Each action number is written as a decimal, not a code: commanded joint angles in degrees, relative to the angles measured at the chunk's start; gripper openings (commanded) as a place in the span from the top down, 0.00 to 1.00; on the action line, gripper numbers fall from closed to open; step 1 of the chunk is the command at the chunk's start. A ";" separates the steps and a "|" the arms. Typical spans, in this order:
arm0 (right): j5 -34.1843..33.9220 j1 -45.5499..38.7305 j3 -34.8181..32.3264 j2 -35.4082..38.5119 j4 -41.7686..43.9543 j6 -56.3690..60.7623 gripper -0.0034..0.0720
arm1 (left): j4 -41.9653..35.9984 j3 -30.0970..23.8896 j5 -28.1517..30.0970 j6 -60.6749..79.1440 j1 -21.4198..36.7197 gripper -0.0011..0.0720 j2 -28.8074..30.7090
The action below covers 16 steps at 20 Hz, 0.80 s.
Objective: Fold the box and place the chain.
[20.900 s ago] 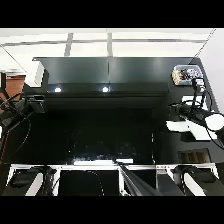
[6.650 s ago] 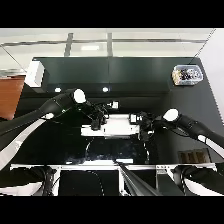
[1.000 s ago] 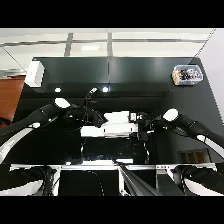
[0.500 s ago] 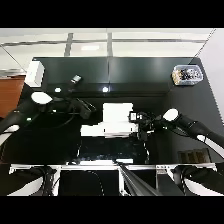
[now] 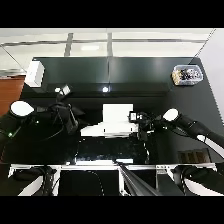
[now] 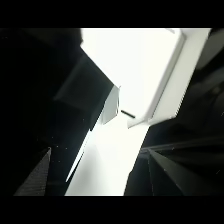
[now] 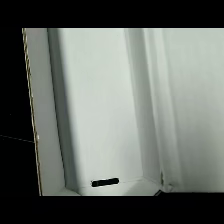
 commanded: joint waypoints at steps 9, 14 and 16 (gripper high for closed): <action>0.02 0.07 0.00 0.00 0.00 -0.02 0.79 | 3.28 -0.22 8.31 24.57 -10.64 0.02 -9.46; 0.02 0.07 0.00 0.00 0.02 0.00 0.79 | -5.09 -0.13 7.06 28.55 -11.82 0.05 -12.20; 0.04 0.07 0.00 0.00 0.15 0.00 0.79 | -7.58 -0.13 6.97 29.29 -12.59 0.07 -13.18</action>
